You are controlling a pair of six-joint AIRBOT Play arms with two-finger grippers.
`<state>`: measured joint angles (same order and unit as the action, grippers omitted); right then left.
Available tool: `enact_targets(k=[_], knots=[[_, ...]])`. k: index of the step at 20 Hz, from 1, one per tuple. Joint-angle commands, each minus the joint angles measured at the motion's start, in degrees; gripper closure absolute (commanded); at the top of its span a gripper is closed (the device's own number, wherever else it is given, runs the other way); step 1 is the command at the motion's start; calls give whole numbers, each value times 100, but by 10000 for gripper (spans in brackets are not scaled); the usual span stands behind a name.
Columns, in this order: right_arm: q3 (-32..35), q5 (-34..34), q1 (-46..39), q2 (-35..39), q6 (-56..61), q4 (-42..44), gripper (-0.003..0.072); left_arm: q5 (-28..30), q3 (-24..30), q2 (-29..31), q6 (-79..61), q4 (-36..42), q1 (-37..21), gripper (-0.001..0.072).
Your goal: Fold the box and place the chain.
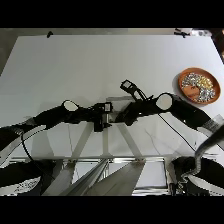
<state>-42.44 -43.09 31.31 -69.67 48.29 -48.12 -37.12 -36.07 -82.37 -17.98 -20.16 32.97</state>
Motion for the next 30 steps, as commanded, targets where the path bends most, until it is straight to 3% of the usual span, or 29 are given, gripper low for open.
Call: enact_targets(k=[1,2,6,7,8,9,11,14,17,21,24,27,30], knots=[[0,-4,-9,-61,321,33,433,2,0,2,0,0,-2,557],[0,-46,-28,-26,389,28,405,2,0,2,-2,0,-2,557],[-13,-686,-413,568,398,-184,417,4,0,2,-2,0,-2,557],[-35,-1069,-546,826,428,-339,461,4,0,2,-2,0,-2,557],[-50,-1523,-675,1040,542,-470,615,2,0,2,-2,-2,-2,557],[-61,-2006,-855,1204,774,-645,674,2,0,2,-2,0,-2,557],[-70,-2664,-1244,1318,1272,-1283,674,2,0,2,-2,0,-2,557],[-72,-2210,-1829,1250,1604,-2028,675,2,0,2,-2,0,-2,557],[-144,-1080,-2144,922,1591,-1989,675,2,0,2,-2,0,-2,557],[-1093,-916,-2142,-284,1263,-1696,676,2,0,2,-2,0,-2,557],[-2011,-1163,-2142,-1167,922,-1071,679,2,0,2,-2,0,-2,557],[-2549,-1694,-1978,-1720,168,385,680,4,0,2,-2,0,-2,557],[-2741,-2181,-1639,-1937,-212,579,680,0,0,2,-2,0,-2,557]])
